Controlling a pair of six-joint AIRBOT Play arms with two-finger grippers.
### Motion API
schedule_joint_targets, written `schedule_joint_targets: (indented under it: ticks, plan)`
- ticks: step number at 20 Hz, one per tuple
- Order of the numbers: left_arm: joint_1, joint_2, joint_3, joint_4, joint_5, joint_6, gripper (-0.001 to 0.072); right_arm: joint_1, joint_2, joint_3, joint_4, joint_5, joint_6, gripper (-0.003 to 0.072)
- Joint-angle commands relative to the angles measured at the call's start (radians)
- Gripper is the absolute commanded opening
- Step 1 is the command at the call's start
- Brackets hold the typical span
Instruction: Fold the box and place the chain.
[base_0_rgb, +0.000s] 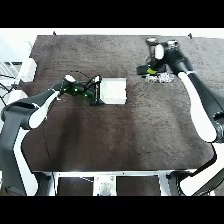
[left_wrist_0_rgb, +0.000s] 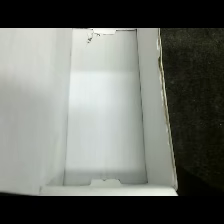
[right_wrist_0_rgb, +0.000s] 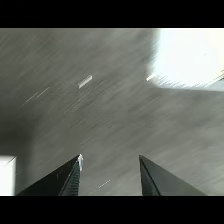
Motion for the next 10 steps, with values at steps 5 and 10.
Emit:
schedule_joint_targets:
  ticks: [5,10]
  plan:
    - [0.0,0.0,0.0,0.0,0.001,0.0,0.0393,-0.237,-0.066,0.0,0.267,-0.236,-0.293,0.0413]
    - [-0.001,0.0,0.0,0.0,0.001,0.0,0.0393,-0.264,-0.164,0.0,0.351,-0.256,-0.385,0.0377]
